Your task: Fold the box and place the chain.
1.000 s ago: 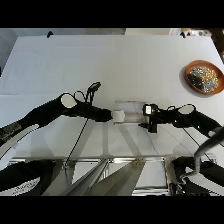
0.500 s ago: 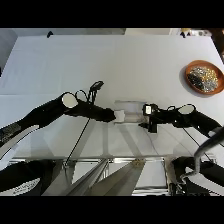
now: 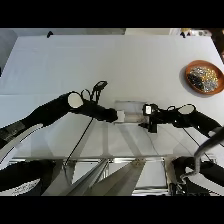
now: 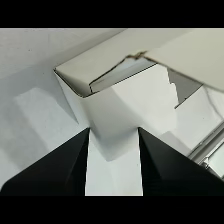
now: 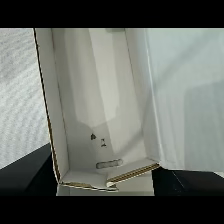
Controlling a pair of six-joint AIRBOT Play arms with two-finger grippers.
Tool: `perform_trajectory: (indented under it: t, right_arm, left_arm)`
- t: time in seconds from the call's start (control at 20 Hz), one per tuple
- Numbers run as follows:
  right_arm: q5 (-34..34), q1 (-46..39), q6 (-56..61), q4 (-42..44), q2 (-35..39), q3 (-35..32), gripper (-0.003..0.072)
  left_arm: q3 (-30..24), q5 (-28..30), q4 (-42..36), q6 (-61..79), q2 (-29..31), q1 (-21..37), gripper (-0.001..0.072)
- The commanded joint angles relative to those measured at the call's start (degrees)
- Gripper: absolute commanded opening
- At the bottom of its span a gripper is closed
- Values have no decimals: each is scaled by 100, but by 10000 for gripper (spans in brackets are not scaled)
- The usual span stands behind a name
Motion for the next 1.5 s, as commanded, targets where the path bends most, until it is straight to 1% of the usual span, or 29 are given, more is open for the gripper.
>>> perform_trajectory:
  t: [0.0,0.25,0.45,0.55,0.65,0.75,0.9,1.0,1.15,1.25,1.45]
  right_arm:
    - [2,-4,2,0,2,4,356]
    - [2,-4,2,0,2,4,356]
    - [0,-4,2,0,2,4,356]
    - [2,-4,2,0,2,4,356]
    - [2,-4,2,0,2,4,356]
    - [2,-4,2,0,2,4,356]
    - [2,-4,2,0,2,4,356]
    - [2,-4,2,0,2,4,356]
    - [2,-4,2,0,2,4,356]
    - [2,-4,2,0,2,4,356]
    - [2,-4,2,0,2,4,356]
  left_arm:
    - [413,-348,885,-1034,-201,-221,348]
    - [997,-793,1593,-2238,-612,-529,350]
    - [1453,-1132,1915,-2914,-905,-680,350]
    - [1672,-1530,2223,-3283,-1051,-737,350]
    - [2024,-2190,2710,-3851,-1255,-776,350]
    - [2413,-2505,2809,-3891,-1506,-817,350]
    - [2841,-2444,2763,-4242,-1779,-905,350]
    - [2986,-2411,2743,-4503,-1908,-922,350]
    - [2979,-2240,2870,-5042,-2057,-964,349]
    - [2966,-2197,3132,-5134,-2127,-1060,349]
    - [2653,-2190,3126,-5134,-2116,-1099,349]
